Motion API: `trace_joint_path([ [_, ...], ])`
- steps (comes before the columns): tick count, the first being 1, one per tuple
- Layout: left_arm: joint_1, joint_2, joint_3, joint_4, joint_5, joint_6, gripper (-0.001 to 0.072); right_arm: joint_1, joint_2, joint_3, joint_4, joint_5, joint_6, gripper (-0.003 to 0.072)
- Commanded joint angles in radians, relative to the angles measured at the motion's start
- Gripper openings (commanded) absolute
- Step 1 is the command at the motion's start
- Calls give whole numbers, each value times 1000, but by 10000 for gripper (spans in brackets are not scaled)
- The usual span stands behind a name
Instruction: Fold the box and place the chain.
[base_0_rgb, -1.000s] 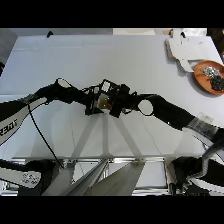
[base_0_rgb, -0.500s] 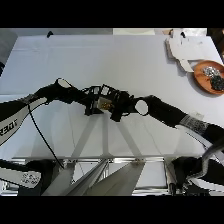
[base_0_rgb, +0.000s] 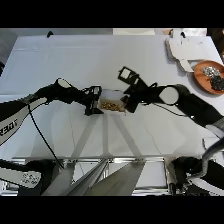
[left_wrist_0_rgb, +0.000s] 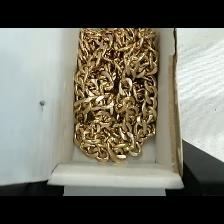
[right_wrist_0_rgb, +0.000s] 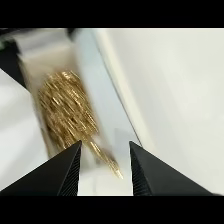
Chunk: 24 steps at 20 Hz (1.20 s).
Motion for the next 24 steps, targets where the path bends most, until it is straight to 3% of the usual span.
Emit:
trace_joint_path([
  [1,0,0,0,0,1,0,315,-148,42,-13,0,153,-91,335],
  [2,0,0,0,0,1,0,315,-180,42,-31,1,154,-149,333],
  [5,0,0,0,0,1,-1,315,-259,39,-120,23,63,-320,234],
  [8,0,0,0,0,1,-1,315,-277,-36,-150,68,20,-496,255],
  [12,0,0,0,0,1,0,315,-274,-200,-149,354,60,-922,279],
  [15,0,0,0,0,1,0,315,-274,-269,-149,480,134,-1160,318],
  [22,0,0,0,0,1,0,315,-274,-278,-149,667,127,-1315,314],
  [24,0,0,0,0,1,0,315,-269,-278,-149,684,128,-1316,250],
])
